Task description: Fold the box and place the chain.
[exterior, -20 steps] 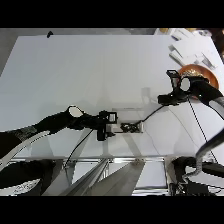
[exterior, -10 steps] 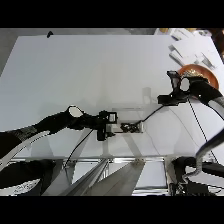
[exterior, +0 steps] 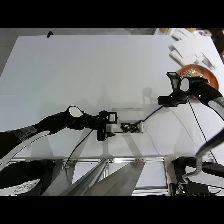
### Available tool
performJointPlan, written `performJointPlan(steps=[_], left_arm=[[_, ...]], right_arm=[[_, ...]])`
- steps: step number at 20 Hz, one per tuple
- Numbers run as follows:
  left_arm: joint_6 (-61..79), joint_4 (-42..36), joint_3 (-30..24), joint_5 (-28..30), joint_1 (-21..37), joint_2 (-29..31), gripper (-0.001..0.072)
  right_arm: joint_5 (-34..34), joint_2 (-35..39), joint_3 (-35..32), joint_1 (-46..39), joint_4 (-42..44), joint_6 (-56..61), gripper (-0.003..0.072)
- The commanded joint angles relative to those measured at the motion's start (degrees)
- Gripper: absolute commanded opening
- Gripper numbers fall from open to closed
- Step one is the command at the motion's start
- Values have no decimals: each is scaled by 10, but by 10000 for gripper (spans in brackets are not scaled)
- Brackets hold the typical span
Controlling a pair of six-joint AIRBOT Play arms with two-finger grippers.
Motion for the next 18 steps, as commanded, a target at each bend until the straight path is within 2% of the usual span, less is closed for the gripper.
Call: performJointPlan(steps=[1, 11, 12, 14, 15, 16, 18], left_arm=[[0, 0, 0, 0, 0, 0, 135], [0, 0, 0, 0, 0, 0, 135], [0, 0, 0, 0, 0, 0, 135], [0, 0, 0, 0, 0, 0, 135], [0, 0, 0, 0, 0, 0, 135], [0, 0, 0, 0, 0, 0, 135], [0, 0, 0, 0, 0, 0, 135]], right_arm=[[-2, 0, 0, 0, 0, 0, 297], [-19, -3, 0, 0, 0, 1, 287], [-19, -7, 0, 0, 0, 2, 228], [-16, -16, 0, 0, 0, 2, 192], [-16, -16, 0, 0, 0, 1, 68], [-13, -14, 0, 0, 0, -2, 20], [-4, -5, 0, 0, 0, -5, 20]])
